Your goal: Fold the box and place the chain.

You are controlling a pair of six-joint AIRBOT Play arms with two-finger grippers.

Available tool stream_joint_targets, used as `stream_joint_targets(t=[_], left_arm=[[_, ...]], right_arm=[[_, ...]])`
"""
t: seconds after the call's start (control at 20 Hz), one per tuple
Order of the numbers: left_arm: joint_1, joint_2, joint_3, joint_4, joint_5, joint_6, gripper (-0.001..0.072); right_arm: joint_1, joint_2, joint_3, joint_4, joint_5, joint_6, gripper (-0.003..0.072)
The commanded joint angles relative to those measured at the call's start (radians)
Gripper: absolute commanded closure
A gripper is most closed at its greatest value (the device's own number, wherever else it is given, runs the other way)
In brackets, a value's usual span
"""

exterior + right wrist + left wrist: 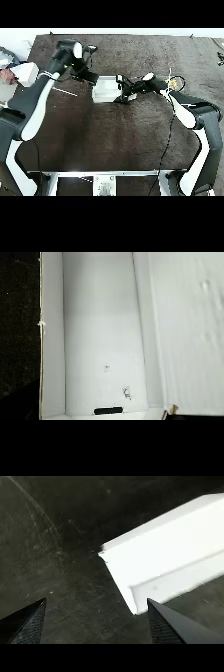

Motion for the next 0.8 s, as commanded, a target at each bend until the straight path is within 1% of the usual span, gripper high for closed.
stream_joint_targets(t=[0.0,0.05,0.15,0.2,0.25,0.35,0.45,0.5,0.55,0.6,0.65,0.7,0.75], left_arm=[[0.104,0.019,-0.006,-0.354,0.002,0.264,0.0003],[0.145,0.019,-0.016,-0.481,-0.005,0.358,0.0003],[0.217,0.019,-0.052,-0.647,-0.016,0.558,0.0002],[0.246,0.019,-0.073,-0.672,-0.007,0.621,0.0002],[0.269,0.019,-0.095,-0.667,0.018,0.663,0.0002],[0.301,0.019,-0.121,-0.657,0.092,0.697,0.0002],[0.31,0.019,-0.123,-0.666,0.161,0.695,0.0002],[0.311,0.019,-0.123,-0.691,0.199,0.696,0.0002],[0.311,0.019,-0.123,-0.716,0.224,0.698,0.0003],[0.311,0.017,-0.123,-0.714,0.223,0.728,0.0004],[0.311,0.013,-0.128,-0.715,0.201,0.811,0.0021],[0.319,0.01,-0.146,-0.731,0.164,0.938,0.0191],[0.333,0.006,-0.176,-0.789,0.116,1.065,0.0236]], right_arm=[[0.001,0.0,0.0,0.001,0.0,0.0,0.0144],[0.001,0.0,0.0,0.0,0.0,0.0,0.0144],[0.001,0.0,0.0,0.0,0.0,0.0,0.0145],[0.001,0.0,0.0,0.0,0.0,0.0,0.0145],[0.001,0.0,0.0,0.0,0.0,0.0,0.0145],[0.001,0.0,0.0,0.001,0.0,0.0,0.0145],[0.001,0.0,0.0,0.001,0.0,0.0,0.0145],[0.001,0.0,0.0,0.001,0.0,0.0,0.0145],[0.001,0.0,0.0,0.0,0.0,0.0,0.0145],[0.001,0.0,0.0,0.0,0.0,0.0,0.0145],[0.001,0.0,0.0,0.0,0.0,0.0,0.0145],[0.001,0.0,0.0,0.0,0.0,0.0,0.0145],[0.001,0.0,0.0,0.001,0.0,0.0,0.0145]])
